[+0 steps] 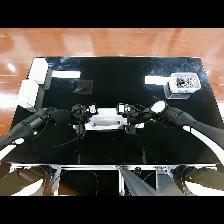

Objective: Fold the box and place the chain.

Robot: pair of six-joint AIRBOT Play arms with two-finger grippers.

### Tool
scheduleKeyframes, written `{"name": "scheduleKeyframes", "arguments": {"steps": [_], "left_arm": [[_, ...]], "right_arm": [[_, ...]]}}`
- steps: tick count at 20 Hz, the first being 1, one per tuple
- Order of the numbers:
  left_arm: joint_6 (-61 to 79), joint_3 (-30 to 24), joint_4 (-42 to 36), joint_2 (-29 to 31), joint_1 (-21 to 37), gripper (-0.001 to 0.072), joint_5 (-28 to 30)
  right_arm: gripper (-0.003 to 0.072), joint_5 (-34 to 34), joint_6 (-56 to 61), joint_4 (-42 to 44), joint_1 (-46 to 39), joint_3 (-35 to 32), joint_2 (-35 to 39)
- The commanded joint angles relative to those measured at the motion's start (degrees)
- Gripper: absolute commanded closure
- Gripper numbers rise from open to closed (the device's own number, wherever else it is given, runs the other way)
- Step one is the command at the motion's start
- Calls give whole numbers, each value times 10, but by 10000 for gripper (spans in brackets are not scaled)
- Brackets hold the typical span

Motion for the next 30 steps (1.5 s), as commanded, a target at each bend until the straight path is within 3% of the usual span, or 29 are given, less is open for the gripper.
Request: {"name": "scheduleKeyframes", "arguments": {"steps": [1, 14, 15, 16, 17, 21, 24, 30], "left_arm": [[1, 5, -18, 0, -4, 560, 13], [-5, 18, -32, 0, -22, 542, 29], [-5, 18, -32, 1, -13, 390, 29], [-5, 18, -32, 3, -4, 184, 30], [-5, 19, -30, 6, 5, 148, 33], [-6, 24, -8, 25, 43, 148, 81], [3, 23, 2, 26, 38, 149, 134], [15, 19, 4, 17, -29, 148, 80]], "right_arm": [[128, 0, 0, 0, 0, 1, 0], [128, 0, 1, 0, 0, 1, 0], [128, 0, 3, 0, 0, 1, 0], [128, 0, 4, 0, 0, 1, 0], [128, 0, 5, 0, 0, 1, 0], [128, 0, 7, 0, 0, 1, 0], [128, 0, 9, 0, 0, 1, 0], [128, -1, 9, 0, 0, 1, 0]]}}
